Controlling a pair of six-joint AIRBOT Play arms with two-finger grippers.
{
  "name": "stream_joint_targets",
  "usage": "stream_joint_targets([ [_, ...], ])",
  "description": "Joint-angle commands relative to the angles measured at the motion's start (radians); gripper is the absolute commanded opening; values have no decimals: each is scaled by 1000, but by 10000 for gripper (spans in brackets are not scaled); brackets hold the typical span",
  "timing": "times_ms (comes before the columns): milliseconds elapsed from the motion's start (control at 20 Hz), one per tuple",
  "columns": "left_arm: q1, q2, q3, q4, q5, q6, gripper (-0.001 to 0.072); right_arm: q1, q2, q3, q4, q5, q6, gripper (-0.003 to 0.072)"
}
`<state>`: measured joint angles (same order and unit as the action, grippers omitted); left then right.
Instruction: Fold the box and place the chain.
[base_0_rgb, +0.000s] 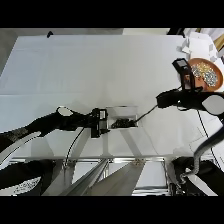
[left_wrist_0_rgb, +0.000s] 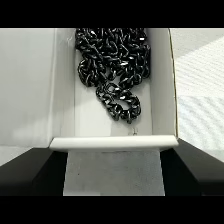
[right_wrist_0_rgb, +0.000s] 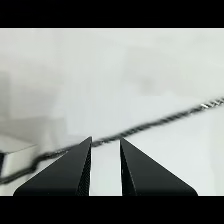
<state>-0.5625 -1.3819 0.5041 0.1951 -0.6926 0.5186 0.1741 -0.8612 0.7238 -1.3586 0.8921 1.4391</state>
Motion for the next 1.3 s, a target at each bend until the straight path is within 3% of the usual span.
stream_joint_targets([
  [0, 0, 0, 0, 0, 0, 0, 269, -129, -123, 0, -49, -29, 27, 205],
  [400, 0, 0, 0, 0, 0, 0, 269, -130, -414, 11, -61, -116, 27, 205],
  [550, 0, 0, 0, 0, 0, 0, 269, -130, -436, 11, -60, -155, 27, 236],
  [950, 0, 0, 0, 0, 0, 0, 269, -130, -438, 11, -75, -231, 27, 236],
  [1150, 0, 0, 0, 0, 0, 0, 269, -130, -481, 11, -77, -216, 28, 234],
  [1200, 0, 0, 0, 0, 0, 0, 269, -130, -493, 11, -77, -212, 27, 186],
  [1250, 0, 0, 0, 0, 0, 0, 269, -130, -496, 11, -77, -212, 27, 92],
])
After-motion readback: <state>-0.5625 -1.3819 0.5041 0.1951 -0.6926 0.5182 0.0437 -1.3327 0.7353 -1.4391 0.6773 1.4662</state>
